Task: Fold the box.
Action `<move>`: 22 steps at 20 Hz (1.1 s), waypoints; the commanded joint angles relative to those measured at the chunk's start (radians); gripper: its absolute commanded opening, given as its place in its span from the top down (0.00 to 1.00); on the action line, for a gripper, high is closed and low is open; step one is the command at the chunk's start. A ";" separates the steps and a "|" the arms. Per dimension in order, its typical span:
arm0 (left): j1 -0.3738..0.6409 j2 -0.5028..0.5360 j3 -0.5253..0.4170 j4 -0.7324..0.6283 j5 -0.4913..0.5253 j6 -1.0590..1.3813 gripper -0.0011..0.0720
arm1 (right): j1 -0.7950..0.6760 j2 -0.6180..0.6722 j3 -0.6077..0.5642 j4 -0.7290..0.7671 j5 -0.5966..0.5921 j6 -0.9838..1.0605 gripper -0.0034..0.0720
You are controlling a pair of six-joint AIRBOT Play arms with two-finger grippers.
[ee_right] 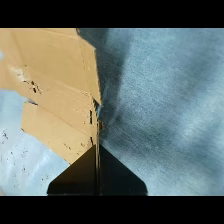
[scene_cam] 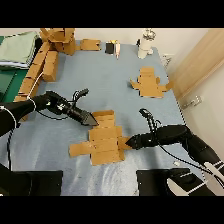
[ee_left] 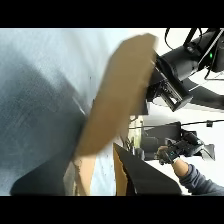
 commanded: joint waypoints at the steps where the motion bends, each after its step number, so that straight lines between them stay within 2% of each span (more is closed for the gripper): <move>1: 0.000 -0.001 0.001 -0.005 0.000 0.003 0.50 | 0.000 -0.001 0.000 0.000 0.000 0.000 0.95; 4: -0.005 -0.001 0.002 -0.007 0.010 0.003 0.50 | 0.000 -0.001 0.000 -0.001 0.000 0.000 0.95; 5: -0.013 -0.001 0.008 -0.006 0.018 0.003 0.53 | 0.000 -0.001 0.000 -0.001 0.000 0.000 0.95; 6: -0.023 -0.001 0.021 -0.003 0.019 0.003 0.74 | 0.000 -0.001 0.000 -0.001 0.000 0.000 0.95; 7: -0.036 -0.001 0.037 0.001 0.016 0.003 0.77 | 0.000 0.000 0.000 -0.001 -0.001 0.000 0.95; 12: -0.062 -0.001 0.074 0.089 0.018 -0.030 0.78 | 0.000 -0.001 0.000 -0.005 -0.010 0.000 0.95; 13: -0.062 -0.001 0.074 0.115 0.016 -0.031 0.93 | 0.000 -0.001 0.000 -0.008 -0.010 0.000 0.95; 17: -0.063 -0.001 0.074 0.131 0.026 -0.014 0.97 | 0.000 0.000 0.000 -0.015 -0.010 0.000 0.95; 18: -0.063 -0.001 0.074 0.131 0.026 0.008 0.97 | 0.000 0.000 0.000 -0.015 -0.010 0.000 0.87; 20: -0.063 0.000 0.075 0.127 0.023 0.030 0.97 | 0.000 0.000 0.000 -0.022 0.003 0.000 0.51; 22: -0.074 0.006 0.075 0.116 0.014 0.062 0.97 | -0.003 0.000 0.005 -0.038 0.021 0.000 0.47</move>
